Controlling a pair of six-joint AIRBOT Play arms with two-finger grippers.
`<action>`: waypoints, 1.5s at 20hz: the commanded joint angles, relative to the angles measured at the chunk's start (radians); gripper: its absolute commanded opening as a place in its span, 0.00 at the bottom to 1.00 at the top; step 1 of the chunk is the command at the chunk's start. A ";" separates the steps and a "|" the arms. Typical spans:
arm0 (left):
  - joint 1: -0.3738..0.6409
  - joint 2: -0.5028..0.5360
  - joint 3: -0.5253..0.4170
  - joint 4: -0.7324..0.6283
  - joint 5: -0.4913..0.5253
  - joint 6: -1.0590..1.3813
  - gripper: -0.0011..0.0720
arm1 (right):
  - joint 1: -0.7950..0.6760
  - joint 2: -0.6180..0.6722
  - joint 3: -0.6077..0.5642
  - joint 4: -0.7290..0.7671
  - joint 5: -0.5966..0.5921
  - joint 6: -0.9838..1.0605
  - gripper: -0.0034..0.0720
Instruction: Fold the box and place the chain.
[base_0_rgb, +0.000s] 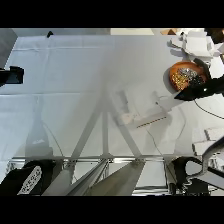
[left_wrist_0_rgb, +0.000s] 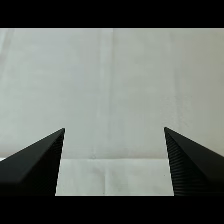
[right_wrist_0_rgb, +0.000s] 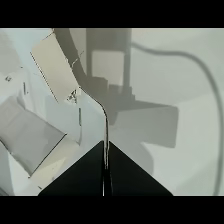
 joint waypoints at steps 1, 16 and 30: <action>0.000 0.001 0.001 0.000 0.000 0.000 0.97 | 0.076 0.150 -0.151 0.115 -0.130 -0.026 0.05; 0.000 0.001 0.001 0.000 0.000 0.000 0.97 | 0.815 0.206 -0.501 0.562 -1.193 -0.069 0.05; 0.000 0.001 0.001 0.000 0.000 0.000 0.97 | 0.937 0.106 -0.501 0.587 -1.386 0.100 0.05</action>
